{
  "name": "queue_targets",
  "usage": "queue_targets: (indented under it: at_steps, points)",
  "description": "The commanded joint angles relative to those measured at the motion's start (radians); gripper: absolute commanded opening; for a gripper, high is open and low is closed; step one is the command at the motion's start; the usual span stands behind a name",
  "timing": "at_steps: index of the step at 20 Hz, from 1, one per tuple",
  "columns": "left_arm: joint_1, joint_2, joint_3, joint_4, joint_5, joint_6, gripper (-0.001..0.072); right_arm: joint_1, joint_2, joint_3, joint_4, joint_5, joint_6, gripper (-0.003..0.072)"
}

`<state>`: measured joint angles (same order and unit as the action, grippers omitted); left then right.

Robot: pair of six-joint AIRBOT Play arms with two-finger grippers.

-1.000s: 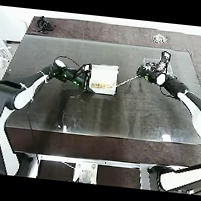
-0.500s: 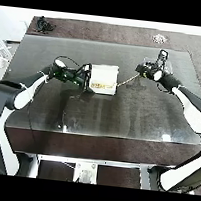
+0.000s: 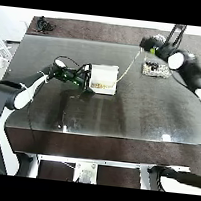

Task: Fold the box and place the chain.

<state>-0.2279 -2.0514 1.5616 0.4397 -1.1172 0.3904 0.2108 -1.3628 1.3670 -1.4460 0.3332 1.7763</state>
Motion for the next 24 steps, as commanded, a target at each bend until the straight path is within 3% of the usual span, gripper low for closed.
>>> queue_targets:
  at_steps: [1, 4, 11, 24]
  points:
    - [0.001, 0.0, 0.0, 0.0, 0.001, 0.0, 0.0459, 0.124, 0.232, 0.001, -0.101, 0.047, -0.001, 0.0006]
    - [0.0, 0.0, 0.0, 0.0, 0.0, 0.0, 0.0459, 0.259, 0.335, 0.003, -0.128, 0.037, -0.005, 0.0006]
    - [0.0, 0.0, 0.0, 0.0, 0.001, 0.0, 0.0459, 0.525, 0.317, 0.039, -0.163, -0.023, -0.003, 0.0006]
    - [0.0, 0.0, 0.0, 0.0, 0.001, 0.0, 0.0459, 0.446, 0.28, -0.057, -0.174, 0.008, 0.056, 0.0007]
